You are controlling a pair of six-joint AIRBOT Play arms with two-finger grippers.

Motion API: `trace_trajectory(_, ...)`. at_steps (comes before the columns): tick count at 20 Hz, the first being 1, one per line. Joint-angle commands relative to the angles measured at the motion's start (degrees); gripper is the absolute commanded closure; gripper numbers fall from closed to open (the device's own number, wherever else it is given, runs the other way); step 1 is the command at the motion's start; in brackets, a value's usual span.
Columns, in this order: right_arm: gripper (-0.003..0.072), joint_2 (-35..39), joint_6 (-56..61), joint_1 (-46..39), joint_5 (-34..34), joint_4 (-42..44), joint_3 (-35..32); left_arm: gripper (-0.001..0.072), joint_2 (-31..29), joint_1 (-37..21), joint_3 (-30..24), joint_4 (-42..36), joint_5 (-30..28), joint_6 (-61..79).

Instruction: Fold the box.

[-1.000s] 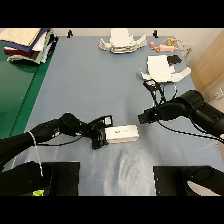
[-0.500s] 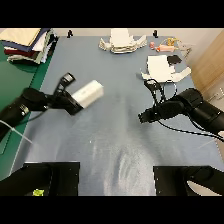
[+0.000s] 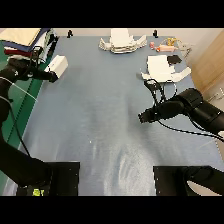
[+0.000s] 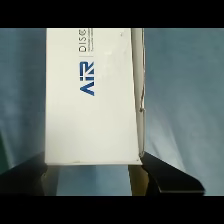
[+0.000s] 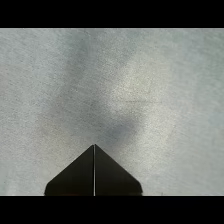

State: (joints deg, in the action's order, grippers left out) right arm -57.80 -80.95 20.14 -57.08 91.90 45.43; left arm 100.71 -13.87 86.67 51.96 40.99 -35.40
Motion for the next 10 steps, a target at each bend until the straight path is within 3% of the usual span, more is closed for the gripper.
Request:
trace_trajectory(1, 0.0682, 0.0, 0.0, 0.0, 0.0, 0.0, 0.0, 0.0238, 12.9, -0.7, 16.0, 3.0, -0.6, -6.4)
trace_trajectory(4, 0.0682, 0.0, 0.0, 0.0, 0.0, 0.0, 0.0, 0.0239, 18.5, -0.3, 21.5, 3.0, -1.4, -6.4)
trace_trajectory(10, 0.0682, 0.0, 0.0, 0.0, 0.0, 0.0, 0.0, 0.0238, 21.4, 0.4, 21.6, 3.4, -5.0, -5.1)
